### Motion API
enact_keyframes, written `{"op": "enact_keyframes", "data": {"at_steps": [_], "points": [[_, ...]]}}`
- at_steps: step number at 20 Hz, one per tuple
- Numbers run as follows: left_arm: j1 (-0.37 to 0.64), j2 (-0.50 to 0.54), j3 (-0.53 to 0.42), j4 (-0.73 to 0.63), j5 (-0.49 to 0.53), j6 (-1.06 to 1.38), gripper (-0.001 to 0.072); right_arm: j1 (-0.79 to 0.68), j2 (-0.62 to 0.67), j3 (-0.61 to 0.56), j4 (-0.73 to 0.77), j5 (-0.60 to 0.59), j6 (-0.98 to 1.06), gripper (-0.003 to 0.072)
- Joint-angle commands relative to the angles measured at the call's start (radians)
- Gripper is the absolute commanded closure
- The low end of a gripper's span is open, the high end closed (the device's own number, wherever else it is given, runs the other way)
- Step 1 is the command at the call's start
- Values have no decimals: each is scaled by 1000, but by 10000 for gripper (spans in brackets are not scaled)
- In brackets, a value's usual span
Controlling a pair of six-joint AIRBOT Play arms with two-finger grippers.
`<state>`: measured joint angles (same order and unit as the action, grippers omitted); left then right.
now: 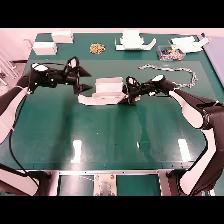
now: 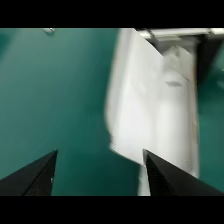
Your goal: Fold the box and place the chain.
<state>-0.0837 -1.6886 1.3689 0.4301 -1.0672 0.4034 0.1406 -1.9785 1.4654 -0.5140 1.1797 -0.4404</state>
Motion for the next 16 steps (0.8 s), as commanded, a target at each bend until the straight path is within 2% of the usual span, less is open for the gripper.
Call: {"op": "enact_keyframes", "data": {"at_steps": [1, 8, 13, 16], "points": [[-3, 4, -10, 212, -61, -165, 92, 0, 0, 0, 0, 0, -1, 166], [-28, -34, -70, 220, -42, -197, 91, 0, 0, 0, 0, 0, -1, 166], [-53, -83, -72, 215, -40, -197, 92, 0, 0, 0, 0, 0, -1, 166], [-65, -90, -72, 213, -6, -197, 92, 0, 0, 0, 0, 0, -1, 166]]}}
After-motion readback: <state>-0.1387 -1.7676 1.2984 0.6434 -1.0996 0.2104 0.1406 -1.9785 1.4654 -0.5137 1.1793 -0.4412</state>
